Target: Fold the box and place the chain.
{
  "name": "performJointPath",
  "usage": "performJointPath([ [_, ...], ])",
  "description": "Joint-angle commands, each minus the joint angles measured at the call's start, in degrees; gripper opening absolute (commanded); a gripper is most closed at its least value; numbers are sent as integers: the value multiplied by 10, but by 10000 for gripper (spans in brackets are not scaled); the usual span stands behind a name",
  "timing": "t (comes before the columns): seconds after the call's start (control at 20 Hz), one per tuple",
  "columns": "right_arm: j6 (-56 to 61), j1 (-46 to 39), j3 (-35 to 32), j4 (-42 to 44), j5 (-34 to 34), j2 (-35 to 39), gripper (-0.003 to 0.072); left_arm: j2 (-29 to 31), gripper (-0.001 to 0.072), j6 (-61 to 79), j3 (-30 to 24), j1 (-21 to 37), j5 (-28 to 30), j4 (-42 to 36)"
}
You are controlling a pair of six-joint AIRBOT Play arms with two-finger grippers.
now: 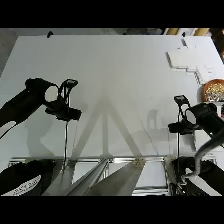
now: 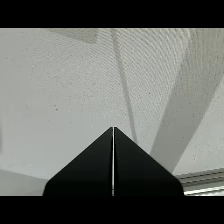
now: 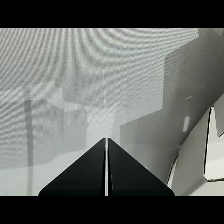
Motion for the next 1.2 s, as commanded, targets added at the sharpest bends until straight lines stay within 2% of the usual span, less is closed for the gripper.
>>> performJointPath([
  [0.0, 0, 0, -1, 0, 0, -1, 18, 0, 11, 0, 0, 0, 1, 0],
  [0.5, 0, 0, 0, 0, 0, 0, 18, 1, 11, 0, -1, 0, 0, 0],
  [0.7, 5, 0, 0, 28, -51, 0, 18, 1, 11, 0, -1, 0, 0, 0],
  [0.9, 2, 0, 4, 29, -75, 0, 17, 1, 11, 0, -1, 0, 0, 0],
  [1.0, -47, -1, 42, -4, -26, 0, 15, 1, 11, 0, -1, 0, 0, 0],
  [1.05, -47, -1, 71, -44, 13, 2, 14, 1, 11, 0, -1, 0, 0, 0],
  [1.15, -82, -1, 115, -143, 49, 12, 14, 1, 11, 0, -1, 0, 0, 0],
])
